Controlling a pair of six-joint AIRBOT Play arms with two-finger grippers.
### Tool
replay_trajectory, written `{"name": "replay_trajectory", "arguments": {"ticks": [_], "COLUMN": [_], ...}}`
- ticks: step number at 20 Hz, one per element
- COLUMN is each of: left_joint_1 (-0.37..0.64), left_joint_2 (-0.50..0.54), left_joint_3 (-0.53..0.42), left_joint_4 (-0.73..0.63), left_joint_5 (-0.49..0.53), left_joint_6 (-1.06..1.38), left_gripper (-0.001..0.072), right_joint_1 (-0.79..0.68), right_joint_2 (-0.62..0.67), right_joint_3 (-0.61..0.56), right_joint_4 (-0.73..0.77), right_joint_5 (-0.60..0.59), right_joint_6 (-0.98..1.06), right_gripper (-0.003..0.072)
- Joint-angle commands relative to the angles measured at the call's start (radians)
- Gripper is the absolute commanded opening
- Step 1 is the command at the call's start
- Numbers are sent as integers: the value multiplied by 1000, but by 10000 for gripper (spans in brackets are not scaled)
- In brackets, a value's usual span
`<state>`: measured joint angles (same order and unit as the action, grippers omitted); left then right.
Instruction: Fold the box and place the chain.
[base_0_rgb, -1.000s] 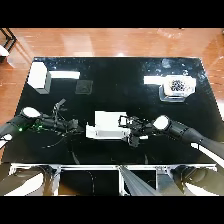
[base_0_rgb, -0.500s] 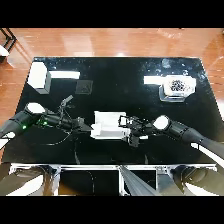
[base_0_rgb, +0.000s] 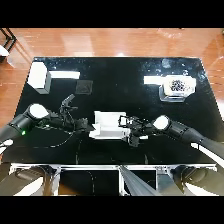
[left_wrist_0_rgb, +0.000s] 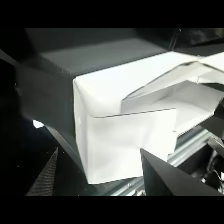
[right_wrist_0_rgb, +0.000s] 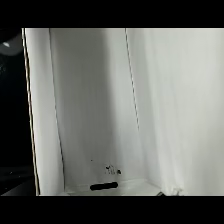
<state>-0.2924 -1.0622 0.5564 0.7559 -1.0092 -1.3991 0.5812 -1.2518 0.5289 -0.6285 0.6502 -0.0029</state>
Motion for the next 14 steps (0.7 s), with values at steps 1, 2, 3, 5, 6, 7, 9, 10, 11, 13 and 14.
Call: {"name": "replay_trajectory", "arguments": {"ticks": [1, 2, 3, 5, 6, 7, 9, 10, 11, 13, 14], "left_joint_1": [-82, -102, -121, -155, -169, -179, -187, -192, -195, -207, -212], "left_joint_2": [48, 47, 46, 46, 46, 46, 46, 46, 46, 46, 46], "left_joint_3": [1, 1, 1, 1, 1, 1, 1, 1, 1, 1, 1], "left_joint_4": [46, 48, 48, 48, 48, 49, 48, 48, 47, 48, 53], "left_joint_5": [81, 91, 106, 145, 161, 167, 167, 165, 165, 168, 171], "left_joint_6": [-105, -122, -139, -176, -179, -180, -181, -195, -207, -223, -235], "left_gripper": [622, 622, 621, 617, 616, 616, 614, 614, 605, 598, 597], "right_joint_1": [0, 0, 0, 1, 0, 0, 0, 0, 0, 0, 0], "right_joint_2": [-1, -1, -1, -1, -1, -1, -1, -1, -1, -1, -1], "right_joint_3": [0, 0, 0, 0, 0, 0, 0, 0, 0, 0, 0], "right_joint_4": [0, 0, 0, 0, 0, 0, 0, 0, 0, 0, 0], "right_joint_5": [0, 0, 0, 0, 0, 0, 0, 0, 0, 0, 0], "right_joint_6": [0, 0, 0, 0, 0, 0, 0, 0, 0, 0, 0], "right_gripper": [525, 525, 524, 524, 524, 525, 524, 524, 524, 524, 524]}}
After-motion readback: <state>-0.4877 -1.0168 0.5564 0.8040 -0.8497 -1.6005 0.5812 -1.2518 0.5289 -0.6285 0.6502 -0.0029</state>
